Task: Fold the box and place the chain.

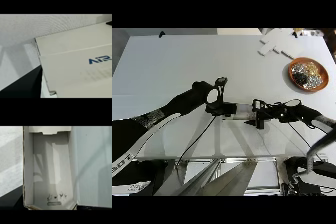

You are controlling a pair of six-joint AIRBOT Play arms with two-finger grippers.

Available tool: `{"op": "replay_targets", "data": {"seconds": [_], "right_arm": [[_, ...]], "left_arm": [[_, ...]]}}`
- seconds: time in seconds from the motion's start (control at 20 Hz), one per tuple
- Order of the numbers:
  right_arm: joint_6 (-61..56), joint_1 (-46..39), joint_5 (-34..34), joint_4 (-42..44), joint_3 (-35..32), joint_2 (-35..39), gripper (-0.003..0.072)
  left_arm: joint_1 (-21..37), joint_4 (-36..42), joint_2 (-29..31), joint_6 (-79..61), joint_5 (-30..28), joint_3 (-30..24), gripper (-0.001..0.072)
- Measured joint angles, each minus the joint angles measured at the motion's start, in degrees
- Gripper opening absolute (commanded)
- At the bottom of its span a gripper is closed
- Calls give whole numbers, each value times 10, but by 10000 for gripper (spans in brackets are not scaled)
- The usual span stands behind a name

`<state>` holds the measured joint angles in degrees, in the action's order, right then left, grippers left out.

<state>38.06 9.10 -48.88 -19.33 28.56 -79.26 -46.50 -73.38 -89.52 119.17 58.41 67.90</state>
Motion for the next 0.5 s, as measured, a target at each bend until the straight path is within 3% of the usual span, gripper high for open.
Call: {"op": "replay_targets", "data": {"seconds": [0.5], "right_arm": [[0, 0, 2, 1, 0, 0, 457]], "left_arm": [[1, -49, -20, 38, 33, 4, 352]]}}
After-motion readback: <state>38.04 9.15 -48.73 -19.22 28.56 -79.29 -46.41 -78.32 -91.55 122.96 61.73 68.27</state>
